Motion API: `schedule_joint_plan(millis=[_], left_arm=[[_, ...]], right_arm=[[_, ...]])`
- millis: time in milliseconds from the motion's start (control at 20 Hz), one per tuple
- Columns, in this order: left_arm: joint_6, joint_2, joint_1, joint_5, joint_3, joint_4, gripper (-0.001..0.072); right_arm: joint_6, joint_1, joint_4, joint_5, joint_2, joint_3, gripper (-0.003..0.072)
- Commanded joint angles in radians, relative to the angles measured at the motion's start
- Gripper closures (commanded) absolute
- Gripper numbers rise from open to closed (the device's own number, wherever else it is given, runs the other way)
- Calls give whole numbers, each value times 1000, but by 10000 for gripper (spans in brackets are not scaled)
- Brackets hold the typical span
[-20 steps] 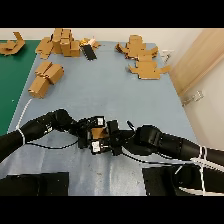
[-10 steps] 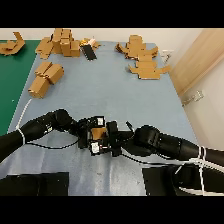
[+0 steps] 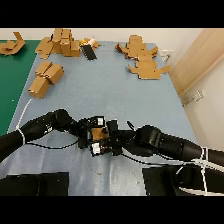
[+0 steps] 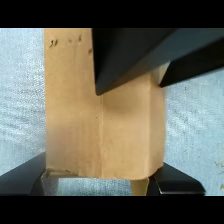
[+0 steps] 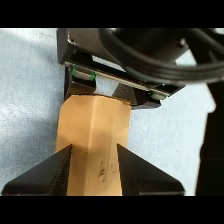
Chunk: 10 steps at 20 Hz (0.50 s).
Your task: Fold the box.
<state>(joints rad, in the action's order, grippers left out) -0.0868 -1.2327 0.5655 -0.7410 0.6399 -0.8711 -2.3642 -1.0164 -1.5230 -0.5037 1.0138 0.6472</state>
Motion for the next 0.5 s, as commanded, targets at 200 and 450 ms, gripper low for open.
schedule_joint_plan(millis=[200,450], left_arm=[[0,0,0,0,1,0,443],[0,0,0,0,1,0,443]], right_arm=[[0,-7,2,93,15,-35,253],[0,-8,18,120,15,-49,311]])
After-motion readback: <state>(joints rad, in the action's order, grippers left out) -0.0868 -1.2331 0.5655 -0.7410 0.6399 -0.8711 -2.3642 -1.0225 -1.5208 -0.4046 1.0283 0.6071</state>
